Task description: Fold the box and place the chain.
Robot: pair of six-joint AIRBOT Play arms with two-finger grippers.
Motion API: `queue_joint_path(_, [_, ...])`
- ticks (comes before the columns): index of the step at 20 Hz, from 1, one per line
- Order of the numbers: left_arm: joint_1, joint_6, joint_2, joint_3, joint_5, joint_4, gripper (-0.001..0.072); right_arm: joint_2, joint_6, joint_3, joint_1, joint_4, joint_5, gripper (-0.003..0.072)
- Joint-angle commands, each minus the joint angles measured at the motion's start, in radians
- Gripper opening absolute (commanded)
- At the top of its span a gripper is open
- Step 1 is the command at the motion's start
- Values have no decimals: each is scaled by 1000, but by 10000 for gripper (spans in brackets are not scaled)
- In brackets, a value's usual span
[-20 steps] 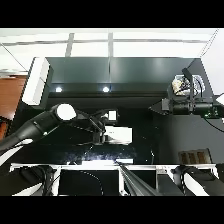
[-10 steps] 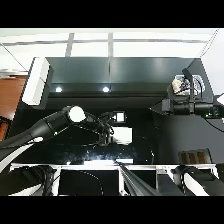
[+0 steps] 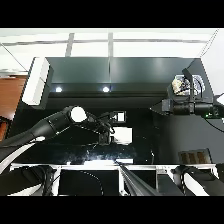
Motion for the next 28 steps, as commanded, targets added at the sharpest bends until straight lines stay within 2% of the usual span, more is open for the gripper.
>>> queue_joint_path(1, [-1, -6, 0, 0, -18, -2, 711, 1, 0, 1, 0, 0, 1, 32])
queue_joint_path(28, [-2, -19, 3, 0, -35, -2, 712, 1, 0, 1, 0, 0, 2, 32])
